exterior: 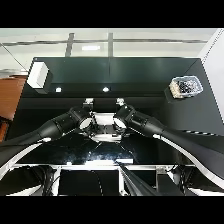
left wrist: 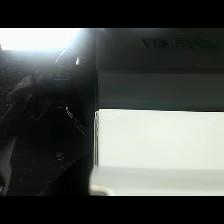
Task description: Fold the box and place the chain.
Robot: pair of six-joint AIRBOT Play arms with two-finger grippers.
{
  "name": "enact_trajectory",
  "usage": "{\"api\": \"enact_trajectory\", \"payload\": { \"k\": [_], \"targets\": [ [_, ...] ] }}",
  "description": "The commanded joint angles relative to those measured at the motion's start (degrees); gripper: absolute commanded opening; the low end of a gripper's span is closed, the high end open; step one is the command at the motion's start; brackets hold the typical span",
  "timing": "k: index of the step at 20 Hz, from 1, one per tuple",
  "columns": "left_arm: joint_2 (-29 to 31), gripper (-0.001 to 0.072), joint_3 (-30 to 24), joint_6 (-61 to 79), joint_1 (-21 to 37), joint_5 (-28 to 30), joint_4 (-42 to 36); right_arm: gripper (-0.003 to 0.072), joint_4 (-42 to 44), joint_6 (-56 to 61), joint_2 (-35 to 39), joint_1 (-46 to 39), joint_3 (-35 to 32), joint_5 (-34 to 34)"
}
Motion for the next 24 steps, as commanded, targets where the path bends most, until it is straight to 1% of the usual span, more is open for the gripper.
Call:
{"api": "enact_trajectory", "payload": {
  "k": [1,23,24],
  "targets": [
    [-0.02,0.0030,0.00,0.02,0.02,0.00,0.02,0.0181,-0.26,0.17,-0.35,0.11,0.22,-0.87],
    [-0.02,0.0031,0.00,0.02,0.02,0.04,0.02,0.0180,-0.20,0.20,-0.94,0.11,0.20,-1.68],
    [-0.02,0.0030,0.00,0.02,0.02,0.07,0.02,0.0097,-0.11,0.20,-0.94,0.11,0.20,-1.70]
  ]
}}
